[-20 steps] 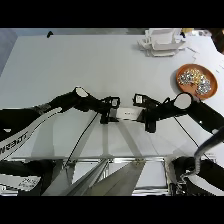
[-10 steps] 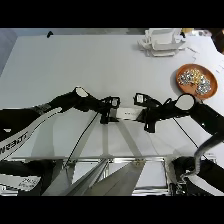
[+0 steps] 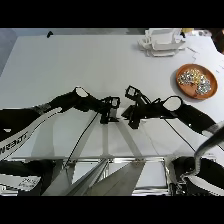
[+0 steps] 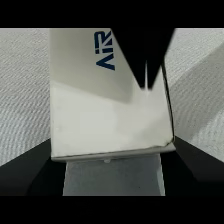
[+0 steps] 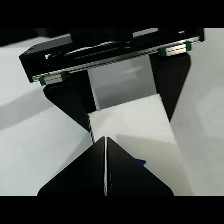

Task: Fold the box and place the chain.

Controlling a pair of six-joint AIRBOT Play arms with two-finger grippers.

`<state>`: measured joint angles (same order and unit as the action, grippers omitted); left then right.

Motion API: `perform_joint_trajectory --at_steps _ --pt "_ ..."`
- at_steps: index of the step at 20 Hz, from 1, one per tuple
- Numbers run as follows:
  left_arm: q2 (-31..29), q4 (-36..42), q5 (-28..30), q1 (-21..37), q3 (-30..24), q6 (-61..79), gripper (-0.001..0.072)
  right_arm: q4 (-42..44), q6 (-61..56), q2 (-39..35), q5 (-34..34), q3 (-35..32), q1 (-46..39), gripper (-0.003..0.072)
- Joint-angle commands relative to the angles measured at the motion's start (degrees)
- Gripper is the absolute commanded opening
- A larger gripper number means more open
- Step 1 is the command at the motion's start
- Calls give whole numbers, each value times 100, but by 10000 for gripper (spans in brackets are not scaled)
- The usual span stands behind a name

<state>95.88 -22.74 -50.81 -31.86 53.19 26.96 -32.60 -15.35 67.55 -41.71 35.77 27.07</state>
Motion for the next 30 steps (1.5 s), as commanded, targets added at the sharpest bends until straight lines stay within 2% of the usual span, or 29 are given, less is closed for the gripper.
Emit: perform_joint_trajectory --at_steps 1,6,9,14,16,17,19,20,23,25,30 --pt "-4 -2 2 4 0 0 206 -221 -446 339 269 0 155 14" --pt "-4 -2 0 4 0 0 206 -938 -892 354 164 0 155 14" --pt "-4 -2 0 4 0 2 206 -885 -887 195 57 2 153 14" --pt "-4 -2 2 4 0 0 206 -970 -1086 -946 149 201 146 14" --pt "-4 -2 0 4 0 0 206 -1292 -1759 -1412 240 254 50 14" --pt "-4 -2 0 4 0 0 206 -1663 -2461 -1606 179 254 -109 14" --pt "-4 -2 0 4 0 0 206 -2804 -4277 -1836 -391 251 -621 14" --pt "-4 -2 0 4 0 0 206 -3523 -5082 -1864 -988 251 -997 14" --pt "-4 -2 0 4 0 0 206 -4996 -6238 -1821 -2649 166 -2262 14" --pt "-4 -2 -13 4 0 0 206 -5184 -6800 -1823 -2933 55 -2828 14" --pt "-4 -2 -15 4 0 0 206 -5469 -6819 -1825 -3578 28 -3473 15"
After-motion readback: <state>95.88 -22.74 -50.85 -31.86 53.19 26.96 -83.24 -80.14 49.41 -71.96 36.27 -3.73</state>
